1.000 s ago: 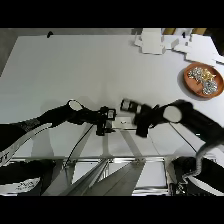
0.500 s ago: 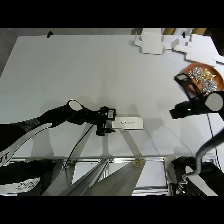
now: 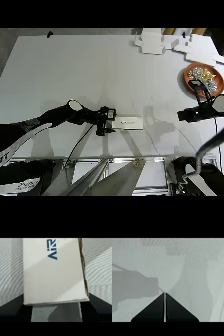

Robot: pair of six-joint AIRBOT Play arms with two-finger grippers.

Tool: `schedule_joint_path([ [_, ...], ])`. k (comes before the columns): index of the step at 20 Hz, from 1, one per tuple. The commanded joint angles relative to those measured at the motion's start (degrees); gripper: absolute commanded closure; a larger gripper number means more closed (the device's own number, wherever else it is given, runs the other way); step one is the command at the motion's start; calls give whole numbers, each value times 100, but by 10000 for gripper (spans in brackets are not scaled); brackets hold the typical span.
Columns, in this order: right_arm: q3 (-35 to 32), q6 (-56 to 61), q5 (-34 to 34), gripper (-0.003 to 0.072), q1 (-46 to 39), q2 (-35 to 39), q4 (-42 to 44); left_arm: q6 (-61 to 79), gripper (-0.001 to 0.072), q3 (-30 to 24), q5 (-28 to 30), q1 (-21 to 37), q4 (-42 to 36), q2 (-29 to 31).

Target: Fold the box and place the chain.

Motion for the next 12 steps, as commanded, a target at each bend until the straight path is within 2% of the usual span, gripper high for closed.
schedule_joint_path([
  [1, -11, 35, 44, 662, -28, 4, -13, 0, 559, 0, -20, 2, -2, 4],
  [6, -11, 35, 44, 662, -28, 4, -13, -192, 558, 0, -645, 9, -184, 7],
  [8, -11, 35, 44, 662, -28, 4, -13, -133, 559, 2, -557, 24, -166, 96],
  [10, -11, 35, 44, 662, -28, 2, -13, -723, 557, 2, -483, 219, -15, 437],
  [12, -11, 35, 44, 662, -28, 4, -13, -1558, 558, 2, -485, 699, 466, 984],
])
